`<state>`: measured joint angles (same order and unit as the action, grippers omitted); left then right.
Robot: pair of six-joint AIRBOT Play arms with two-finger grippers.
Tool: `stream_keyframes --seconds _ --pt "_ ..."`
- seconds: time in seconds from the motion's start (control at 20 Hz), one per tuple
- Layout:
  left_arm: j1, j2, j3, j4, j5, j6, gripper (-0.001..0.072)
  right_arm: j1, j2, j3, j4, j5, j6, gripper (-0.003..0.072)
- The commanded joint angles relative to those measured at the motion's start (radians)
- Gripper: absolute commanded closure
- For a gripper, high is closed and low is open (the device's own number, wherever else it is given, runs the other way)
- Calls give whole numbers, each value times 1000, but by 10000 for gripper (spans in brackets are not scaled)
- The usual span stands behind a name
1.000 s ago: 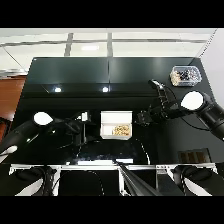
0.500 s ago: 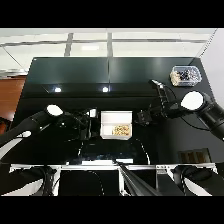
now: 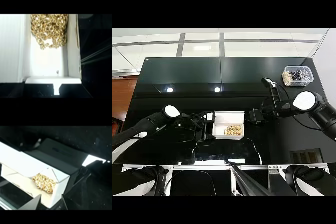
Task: Fold the box and place the chain.
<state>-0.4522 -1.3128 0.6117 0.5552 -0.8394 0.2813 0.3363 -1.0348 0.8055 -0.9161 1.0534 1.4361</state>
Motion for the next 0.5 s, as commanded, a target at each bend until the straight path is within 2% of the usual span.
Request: stream_keyframes --seconds 0.0,0.05,0.1,0.15,0.25,0.35,0.45 --pt "-27 -2 2 -13 28 -3 1 0 0 0 5 -64 0 371" --pt "-29 -2 2 -13 40 -10 61 0 0 0 24 -82 0 371" --pt "-31 -2 2 -13 49 -19 206 0 0 0 56 -99 -3 371" --pt "-33 -2 2 -13 51 -19 263 0 0 2 103 -115 -22 371" --pt "-34 -2 2 -11 51 -19 264 0 0 38 135 -161 -88 370" --pt "-34 -2 2 -11 51 -19 264 -6 0 79 109 -261 -94 368" --pt "-34 -1 2 -11 51 -19 264 -8 -8 83 34 -373 -116 57"
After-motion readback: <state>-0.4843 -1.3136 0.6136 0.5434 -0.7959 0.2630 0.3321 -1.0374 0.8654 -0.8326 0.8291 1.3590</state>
